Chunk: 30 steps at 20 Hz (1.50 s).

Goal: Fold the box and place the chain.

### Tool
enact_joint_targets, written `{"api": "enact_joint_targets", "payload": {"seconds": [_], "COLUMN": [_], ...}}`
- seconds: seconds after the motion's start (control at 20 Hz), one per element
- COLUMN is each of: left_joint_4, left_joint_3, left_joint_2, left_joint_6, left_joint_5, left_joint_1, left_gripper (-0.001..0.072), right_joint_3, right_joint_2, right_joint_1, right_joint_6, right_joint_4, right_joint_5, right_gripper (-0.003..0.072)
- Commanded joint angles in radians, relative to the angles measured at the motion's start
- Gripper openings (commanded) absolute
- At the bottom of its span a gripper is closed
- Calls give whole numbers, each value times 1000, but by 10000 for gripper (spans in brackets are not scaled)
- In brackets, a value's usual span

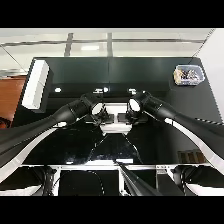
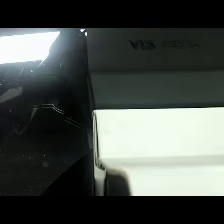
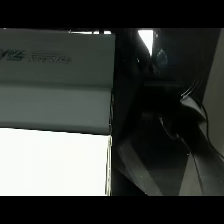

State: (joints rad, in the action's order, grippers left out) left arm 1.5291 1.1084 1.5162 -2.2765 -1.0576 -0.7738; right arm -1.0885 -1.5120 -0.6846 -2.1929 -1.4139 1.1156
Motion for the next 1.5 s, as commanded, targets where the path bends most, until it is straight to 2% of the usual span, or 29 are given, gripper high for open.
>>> {"api": "enact_joint_targets", "payload": {"seconds": [0.0, 0.05, 0.1, 0.2, 0.25, 0.45, 0.5, 0.55, 0.6, 0.75, 0.95, 1.05, 1.2, 1.25, 1.35, 1.4, 1.45], "left_joint_4": [4, 4, 4, 4, 4, 4, 4, 4, 5, 5, 6, 7, 7, 7, 7, 7, 7], "left_joint_3": [0, 0, 0, 0, 0, 0, 0, 0, 0, 0, 0, 0, 0, 0, 0, 0, 0], "left_joint_2": [-1, -1, -1, -1, -1, -1, -1, -1, -1, 0, -1, 0, -1, 0, -1, -1, -1], "left_joint_6": [1, 1, 1, 1, 1, 1, 1, 1, 1, 1, 1, 1, 1, 1, 1, 1, 1], "left_joint_5": [2, 2, 2, 2, 2, 2, 2, 2, 2, 3, 3, 3, 2, 2, 2, 2, 2], "left_joint_1": [1, 0, 0, 0, 1, 1, 1, 1, 1, 1, 1, 1, 1, 1, 1, 1, 1], "left_gripper": [25, 26, 25, 26, 26, 26, 26, 26, 25, 25, 26, 25, 25, 26, 25, 25, 26], "right_joint_3": [-2, -5, -8, -10, -10, -10, -11, -14, -23, -66, -155, -171, -170, -167, -153, -137, -122], "right_joint_2": [-1, -1, -1, -1, -1, -1, 1, 2, 5, 37, 122, 188, 227, 225, 225, 224, 217], "right_joint_1": [-1, -1, -1, -1, -1, 5, 10, 15, 18, 29, 85, 118, 185, 229, 336, 393, 443], "right_joint_6": [-15, -15, -15, -14, 4, 0, -14, -19, -18, 40, 202, 307, 312, 312, 311, 300, 290], "right_joint_4": [8, 9, 10, 10, 14, 19, 19, 19, 19, 5, -78, -212, -588, -638, -638, -637, -636], "right_joint_5": [15, 14, 15, 14, 14, 14, 14, 14, 21, 44, 163, 169, 161, 132, 23, -48, -114], "right_gripper": [22, 137, 202, 189, 17, 18, 88, 273, 318, 317, 313, 312, 313, 313, 316, 559, 720]}}
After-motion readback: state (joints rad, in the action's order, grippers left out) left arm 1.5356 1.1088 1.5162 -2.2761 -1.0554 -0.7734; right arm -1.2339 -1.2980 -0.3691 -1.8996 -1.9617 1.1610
